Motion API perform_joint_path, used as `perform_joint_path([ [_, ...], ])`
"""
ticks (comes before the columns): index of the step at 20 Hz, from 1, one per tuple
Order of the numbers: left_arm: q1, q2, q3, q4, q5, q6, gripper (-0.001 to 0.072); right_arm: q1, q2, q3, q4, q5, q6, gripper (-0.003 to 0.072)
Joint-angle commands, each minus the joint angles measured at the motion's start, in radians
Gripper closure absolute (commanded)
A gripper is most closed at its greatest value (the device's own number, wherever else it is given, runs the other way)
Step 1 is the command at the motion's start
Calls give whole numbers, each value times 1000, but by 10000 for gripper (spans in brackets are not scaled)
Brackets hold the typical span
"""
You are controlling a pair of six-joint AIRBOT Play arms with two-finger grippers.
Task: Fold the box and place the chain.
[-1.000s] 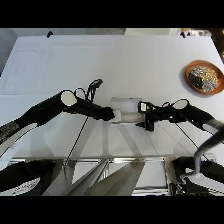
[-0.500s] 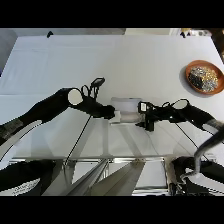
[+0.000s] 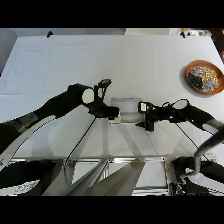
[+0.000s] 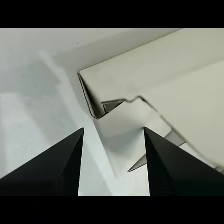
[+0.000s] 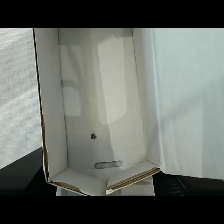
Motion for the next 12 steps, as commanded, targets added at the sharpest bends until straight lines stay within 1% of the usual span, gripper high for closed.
perform_joint_path([
  [1, -21, -54, 76, 76, -100, -113, 284, 0, 0, 0, 0, 0, 0, 309],
  [5, -47, -129, 161, 133, -227, -262, 287, 0, 0, 0, 0, 0, 0, 309],
  [7, -66, -158, 200, 177, -262, -344, 295, 0, 0, 0, 0, 0, 0, 309],
  [9, -81, -180, 230, 194, -267, -412, 296, 0, 0, 0, 0, 0, 0, 309],
  [12, -93, -199, 231, 225, -242, -493, 296, 0, 0, 0, 0, 0, 0, 309],
])
